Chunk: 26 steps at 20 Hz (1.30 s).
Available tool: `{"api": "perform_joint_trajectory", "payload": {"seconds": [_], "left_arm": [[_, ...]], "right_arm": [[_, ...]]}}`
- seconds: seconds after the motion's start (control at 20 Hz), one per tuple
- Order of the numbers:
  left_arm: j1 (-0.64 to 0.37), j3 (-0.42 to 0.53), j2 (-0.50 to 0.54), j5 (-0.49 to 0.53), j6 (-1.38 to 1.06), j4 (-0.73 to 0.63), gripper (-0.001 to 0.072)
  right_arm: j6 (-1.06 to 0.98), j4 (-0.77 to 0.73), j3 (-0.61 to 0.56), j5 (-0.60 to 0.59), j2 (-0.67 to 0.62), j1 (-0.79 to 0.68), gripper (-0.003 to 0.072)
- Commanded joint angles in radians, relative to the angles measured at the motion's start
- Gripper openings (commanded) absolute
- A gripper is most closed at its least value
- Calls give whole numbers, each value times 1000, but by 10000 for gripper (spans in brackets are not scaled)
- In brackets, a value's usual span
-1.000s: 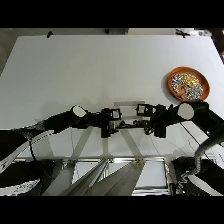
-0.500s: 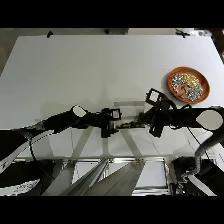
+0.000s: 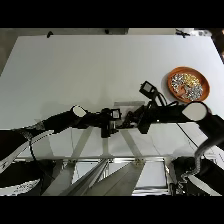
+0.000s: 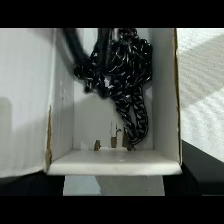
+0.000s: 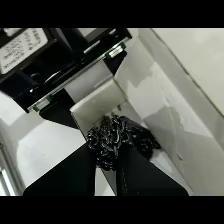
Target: Fold the box and place the chain.
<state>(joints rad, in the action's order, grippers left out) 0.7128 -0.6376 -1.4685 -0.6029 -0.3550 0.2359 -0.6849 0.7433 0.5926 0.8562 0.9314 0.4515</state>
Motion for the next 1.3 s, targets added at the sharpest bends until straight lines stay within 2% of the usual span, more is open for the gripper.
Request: {"api": "perform_joint_trajectory", "payload": {"seconds": [0.0, 0.2, 0.25, 0.3, 0.55, 0.8, 0.95, 1.05, 1.25], "left_arm": [[-1, 0, 1, 0, 0, 0, 206], [-1, 0, 1, 0, 0, 0, 206], [-1, 0, 1, 0, 0, 0, 206], [-1, 0, 1, 0, 0, 0, 206], [-1, 0, 1, 0, 0, 0, 206], [-1, 0, 1, 0, 0, 0, 206], [-1, 0, 1, 0, 0, 0, 206], [-1, 0, 1, 0, 0, 0, 206], [-1, 0, 1, 0, 0, 0, 206]], "right_arm": [[-41, -7, 0, -91, 147, 75, 22], [-189, 126, 0, -132, 174, 76, 155], [-227, 152, 0, -129, 174, 76, 214], [-256, 171, 0, -116, 172, 76, 240], [-241, 216, 24, 2, 74, 76, 244], [-236, 591, 63, 182, -87, 76, 241], [-81, 704, 63, 346, -97, 76, 240], [-64, 743, 58, 343, -91, 76, 241], [-16, 776, 43, 254, -14, 76, 241]]}}
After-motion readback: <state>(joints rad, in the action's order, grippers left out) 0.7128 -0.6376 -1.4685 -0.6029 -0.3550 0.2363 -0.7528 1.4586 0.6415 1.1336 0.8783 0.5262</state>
